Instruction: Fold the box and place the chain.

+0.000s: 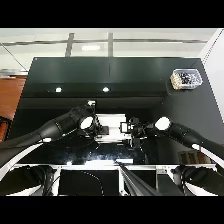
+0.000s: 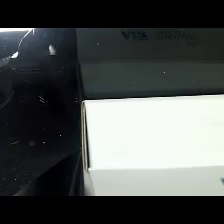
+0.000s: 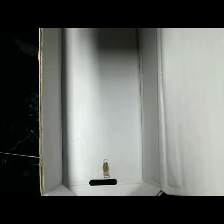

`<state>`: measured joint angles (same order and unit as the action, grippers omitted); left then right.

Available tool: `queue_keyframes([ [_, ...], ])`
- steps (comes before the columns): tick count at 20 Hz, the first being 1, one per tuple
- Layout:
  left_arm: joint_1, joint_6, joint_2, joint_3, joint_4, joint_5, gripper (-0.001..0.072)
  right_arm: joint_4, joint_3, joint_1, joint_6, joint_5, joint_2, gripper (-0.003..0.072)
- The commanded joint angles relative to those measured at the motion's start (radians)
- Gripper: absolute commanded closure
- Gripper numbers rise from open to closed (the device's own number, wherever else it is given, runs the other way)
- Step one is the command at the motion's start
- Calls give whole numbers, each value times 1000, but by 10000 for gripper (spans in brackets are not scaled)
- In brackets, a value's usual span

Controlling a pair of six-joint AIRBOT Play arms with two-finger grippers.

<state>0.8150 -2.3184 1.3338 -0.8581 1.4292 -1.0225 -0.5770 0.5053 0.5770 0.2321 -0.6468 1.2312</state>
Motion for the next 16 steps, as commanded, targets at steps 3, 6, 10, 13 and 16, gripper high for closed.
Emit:
queue_keyframes([
  [3,0,-1,18,-5,6,-2,534,0,0,0,0,0,0,157],
  [6,0,-1,19,-5,6,0,645,0,0,0,0,0,0,158],
  [10,0,-1,19,-5,6,1,677,0,0,0,0,0,0,158],
  [13,0,-1,19,-5,6,1,678,0,0,0,0,0,0,157],
  [16,0,-1,19,-11,6,0,677,0,0,0,0,0,0,158],
])
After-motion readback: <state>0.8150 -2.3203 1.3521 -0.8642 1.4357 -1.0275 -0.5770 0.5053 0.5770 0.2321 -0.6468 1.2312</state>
